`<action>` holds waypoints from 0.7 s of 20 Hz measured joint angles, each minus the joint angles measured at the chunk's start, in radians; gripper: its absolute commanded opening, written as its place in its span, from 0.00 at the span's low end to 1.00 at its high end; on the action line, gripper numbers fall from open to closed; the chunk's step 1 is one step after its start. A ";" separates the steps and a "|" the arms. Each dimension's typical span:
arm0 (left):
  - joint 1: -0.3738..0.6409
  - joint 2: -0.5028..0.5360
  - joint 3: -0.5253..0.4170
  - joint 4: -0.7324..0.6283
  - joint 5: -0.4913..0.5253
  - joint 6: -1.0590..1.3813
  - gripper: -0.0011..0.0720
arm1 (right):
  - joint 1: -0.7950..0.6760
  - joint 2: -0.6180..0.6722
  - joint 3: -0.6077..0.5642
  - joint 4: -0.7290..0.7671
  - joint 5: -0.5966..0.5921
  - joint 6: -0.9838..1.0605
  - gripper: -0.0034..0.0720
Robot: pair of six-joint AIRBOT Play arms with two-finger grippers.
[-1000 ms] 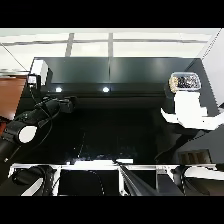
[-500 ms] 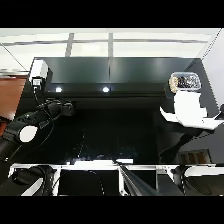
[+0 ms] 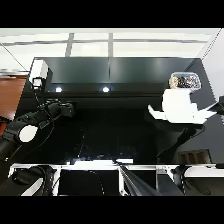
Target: Fold the box and place the chain.
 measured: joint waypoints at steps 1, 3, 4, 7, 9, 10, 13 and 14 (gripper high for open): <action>0.000 -0.001 0.000 -0.003 0.000 0.000 0.98 | 0.021 0.027 -0.036 0.043 -0.006 -0.024 0.06; 0.000 -0.003 0.000 -0.027 -0.001 0.000 0.98 | 0.074 0.102 -0.140 0.143 -0.054 -0.083 0.06; -0.001 -0.007 0.000 -0.048 -0.001 0.000 0.98 | 0.105 0.150 -0.203 0.192 -0.097 -0.111 0.06; -0.017 -0.028 0.001 -0.110 -0.006 -0.001 0.98 | 0.223 0.324 -0.436 0.392 -0.283 -0.203 0.06; -0.037 -0.049 0.011 -0.144 -0.008 0.000 0.97 | 0.328 0.447 -0.603 0.537 -0.415 -0.269 0.06; -0.044 -0.065 0.024 -0.163 -0.014 0.001 0.96 | 0.382 0.497 -0.673 0.593 -0.475 -0.291 0.06; -0.049 -0.149 0.102 -0.221 -0.089 0.024 0.96 | 0.567 0.609 -0.848 0.708 -0.634 -0.333 0.06; -0.042 -0.195 0.144 -0.261 -0.135 0.064 0.96 | 0.625 0.628 -0.883 0.730 -0.675 -0.339 0.06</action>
